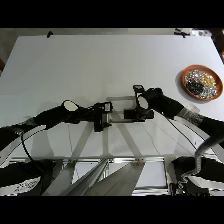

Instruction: Fold the box and place the chain.

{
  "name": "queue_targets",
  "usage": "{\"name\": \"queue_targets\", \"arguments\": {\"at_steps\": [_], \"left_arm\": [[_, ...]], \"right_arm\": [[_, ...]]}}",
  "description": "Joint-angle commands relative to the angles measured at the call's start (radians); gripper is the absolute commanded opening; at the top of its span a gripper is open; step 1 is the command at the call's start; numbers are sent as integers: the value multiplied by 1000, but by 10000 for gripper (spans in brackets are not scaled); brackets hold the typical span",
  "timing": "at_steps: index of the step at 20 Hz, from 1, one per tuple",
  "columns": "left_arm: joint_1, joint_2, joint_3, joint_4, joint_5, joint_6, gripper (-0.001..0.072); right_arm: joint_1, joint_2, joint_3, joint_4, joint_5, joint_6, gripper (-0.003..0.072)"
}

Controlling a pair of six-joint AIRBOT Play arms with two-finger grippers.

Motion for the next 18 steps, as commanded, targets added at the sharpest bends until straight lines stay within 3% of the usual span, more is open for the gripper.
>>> {"name": "queue_targets", "arguments": {"at_steps": [1, 2, 6, 9, 10, 12, 18], "left_arm": [[0, 0, 0, 0, 0, 0, 152], [0, 0, 0, 0, 0, 0, 152], [0, 0, 0, 0, 0, 0, 152], [0, 0, 0, 0, 0, 0, 152], [0, 0, 0, 0, 0, 0, 152], [0, 0, 0, 0, 0, -1, 152], [0, 0, 0, 0, 0, 0, 152]], "right_arm": [[1, -1, 0, 3, -15, 5, 196], [1, -1, 0, 3, -23, 5, 362], [-10, -1, 2, -2, -61, 5, 363], [-18, -1, 2, -9, -88, 5, 274], [-18, -1, 2, -12, -93, 5, 218], [-18, -1, 2, -10, -104, -8, 31], [-17, 0, 2, 21, -61, -87, 18]]}}
